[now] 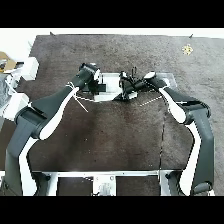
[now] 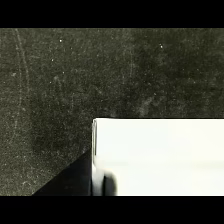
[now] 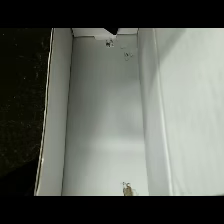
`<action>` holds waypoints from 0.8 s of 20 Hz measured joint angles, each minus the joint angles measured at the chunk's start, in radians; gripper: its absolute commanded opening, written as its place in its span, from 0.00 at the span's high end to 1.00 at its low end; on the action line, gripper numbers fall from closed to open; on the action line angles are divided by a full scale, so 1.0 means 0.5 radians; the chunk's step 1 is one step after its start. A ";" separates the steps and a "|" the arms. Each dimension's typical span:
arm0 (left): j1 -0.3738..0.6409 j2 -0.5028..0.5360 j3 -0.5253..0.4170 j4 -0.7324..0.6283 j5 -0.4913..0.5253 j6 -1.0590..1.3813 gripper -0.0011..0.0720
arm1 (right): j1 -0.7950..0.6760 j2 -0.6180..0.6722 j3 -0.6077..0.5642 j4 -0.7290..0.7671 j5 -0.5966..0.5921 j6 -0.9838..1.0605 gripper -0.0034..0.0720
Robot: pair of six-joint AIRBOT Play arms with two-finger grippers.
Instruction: Fold the box and place the chain.
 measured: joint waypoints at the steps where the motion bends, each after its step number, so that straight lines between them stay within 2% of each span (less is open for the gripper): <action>1: 0.000 0.000 0.000 -0.004 0.001 -0.001 0.97 | -0.001 0.000 0.000 0.000 0.000 0.000 0.38; 2: 0.000 0.000 0.000 -0.006 0.002 -0.001 0.96 | -0.001 0.000 0.000 -0.001 0.000 0.000 0.38; 3: 0.001 0.000 0.000 -0.012 0.009 0.000 0.70 | -0.001 0.000 0.000 -0.002 0.000 -0.002 0.38; 4: 0.002 0.000 0.001 -0.019 0.013 0.011 0.50 | -0.002 0.000 0.000 -0.005 0.000 -0.010 0.38; 9: -0.001 -0.001 0.078 -0.089 0.033 0.080 0.50 | -0.002 0.000 0.000 -0.006 0.000 -0.008 0.38; 10: -0.001 -0.001 0.103 -0.096 0.014 0.094 0.45 | -0.002 0.000 0.000 -0.007 0.000 -0.007 0.38; 11: -0.001 -0.001 0.124 -0.097 -0.009 0.109 0.25 | -0.002 0.000 0.000 -0.007 0.000 -0.006 0.38; 12: 0.000 -0.001 0.149 -0.100 -0.036 0.130 0.15 | -0.002 0.000 0.000 -0.007 0.000 -0.006 0.38; 16: 0.000 0.032 0.233 -0.108 -0.179 0.276 0.15 | -0.002 0.000 0.000 -0.007 0.000 -0.005 0.38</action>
